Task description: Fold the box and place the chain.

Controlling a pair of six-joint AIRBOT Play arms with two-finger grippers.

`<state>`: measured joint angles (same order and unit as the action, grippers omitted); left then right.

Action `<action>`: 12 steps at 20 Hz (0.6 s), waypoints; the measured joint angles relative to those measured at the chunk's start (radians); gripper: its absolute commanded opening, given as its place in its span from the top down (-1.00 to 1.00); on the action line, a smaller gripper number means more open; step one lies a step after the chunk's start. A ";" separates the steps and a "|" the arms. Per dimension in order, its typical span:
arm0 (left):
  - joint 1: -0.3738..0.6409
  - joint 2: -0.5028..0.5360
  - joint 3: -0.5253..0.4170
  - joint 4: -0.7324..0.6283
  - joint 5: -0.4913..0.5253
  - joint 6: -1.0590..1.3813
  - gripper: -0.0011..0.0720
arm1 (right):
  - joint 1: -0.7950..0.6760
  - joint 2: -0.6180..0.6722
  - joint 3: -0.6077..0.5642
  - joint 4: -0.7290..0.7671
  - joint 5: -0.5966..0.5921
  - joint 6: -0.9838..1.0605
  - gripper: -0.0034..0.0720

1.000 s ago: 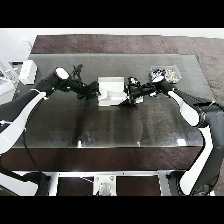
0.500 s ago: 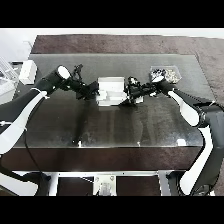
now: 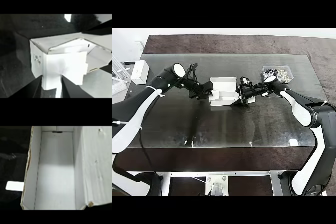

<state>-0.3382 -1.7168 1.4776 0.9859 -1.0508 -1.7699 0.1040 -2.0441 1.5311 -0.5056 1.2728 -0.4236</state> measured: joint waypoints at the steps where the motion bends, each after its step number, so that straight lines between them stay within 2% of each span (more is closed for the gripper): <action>1: -0.004 -0.005 0.009 0.010 -0.007 -0.009 0.16 | 0.000 0.000 0.000 0.000 0.000 0.000 -0.64; 12: -0.040 -0.105 0.168 0.125 -0.125 -0.122 0.16 | 0.000 0.000 0.000 0.000 0.000 0.000 -0.64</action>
<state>-0.3786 -1.8217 1.6459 1.1107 -1.1759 -1.8915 0.1040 -2.0441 1.5311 -0.5056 1.2728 -0.4236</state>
